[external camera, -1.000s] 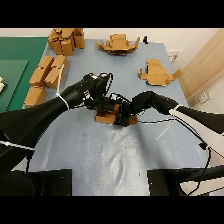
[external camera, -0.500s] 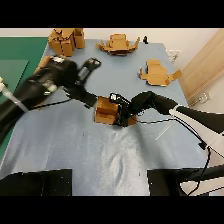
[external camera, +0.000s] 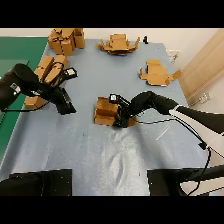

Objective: Fold the box.

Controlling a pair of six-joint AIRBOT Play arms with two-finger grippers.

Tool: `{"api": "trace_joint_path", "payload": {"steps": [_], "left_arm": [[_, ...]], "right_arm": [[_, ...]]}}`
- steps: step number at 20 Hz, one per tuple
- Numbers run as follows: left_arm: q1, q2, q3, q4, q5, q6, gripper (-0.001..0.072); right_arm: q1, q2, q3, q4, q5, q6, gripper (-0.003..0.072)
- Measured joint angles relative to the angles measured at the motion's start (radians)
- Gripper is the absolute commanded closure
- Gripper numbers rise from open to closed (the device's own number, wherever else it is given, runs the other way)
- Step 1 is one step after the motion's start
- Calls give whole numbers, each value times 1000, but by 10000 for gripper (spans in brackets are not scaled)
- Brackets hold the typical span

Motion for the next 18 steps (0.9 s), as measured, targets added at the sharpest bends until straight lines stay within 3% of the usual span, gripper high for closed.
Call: {"api": "trace_joint_path", "payload": {"steps": [7, 18], "left_arm": [[-11, -182, -18, -224, 42, 420, 26], [-127, -247, -20, -281, 47, 580, 26]], "right_arm": [[0, 0, 0, -2, 0, 0, 412], [0, 0, 0, -5, -2, 6, 412]]}}
